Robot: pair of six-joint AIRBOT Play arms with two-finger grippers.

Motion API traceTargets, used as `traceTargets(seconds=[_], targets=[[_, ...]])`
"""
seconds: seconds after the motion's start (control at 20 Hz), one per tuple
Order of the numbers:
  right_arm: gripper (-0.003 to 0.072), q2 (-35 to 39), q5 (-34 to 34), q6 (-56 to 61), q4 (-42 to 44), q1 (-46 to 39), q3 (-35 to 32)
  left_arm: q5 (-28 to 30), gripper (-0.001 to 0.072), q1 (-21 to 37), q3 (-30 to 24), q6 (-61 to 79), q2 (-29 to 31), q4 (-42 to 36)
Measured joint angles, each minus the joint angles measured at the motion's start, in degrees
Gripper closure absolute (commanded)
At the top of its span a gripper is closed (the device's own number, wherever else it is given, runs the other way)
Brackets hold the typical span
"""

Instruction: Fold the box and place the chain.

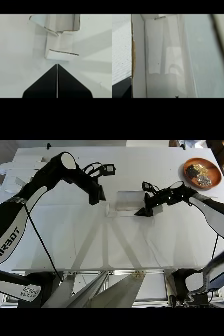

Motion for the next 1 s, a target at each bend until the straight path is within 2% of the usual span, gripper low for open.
traceTargets(seconds=[0.25,0.5,0.7,1.0], targets=[[0.0091,0.0,0.0,0.0,0.0,0.0,0.0,5.6,0.0701,0.5,-6.6,-20.8,0.2,0.6],[0.0091,0.0,0.0,0.0,0.0,0.0,0.0,11.1,0.0702,-0.5,-13.2,-33.2,0.3,2.2],[0.0091,0.0,0.0,0.0,0.0,0.0,0.0,14.1,0.0702,-1.7,-15.1,-39.8,0.3,6.0],[0.0091,0.0,0.0,0.0,0.0,0.0,0.0,17.5,0.0702,-2.4,-15.8,-44.9,-0.6,4.8]])
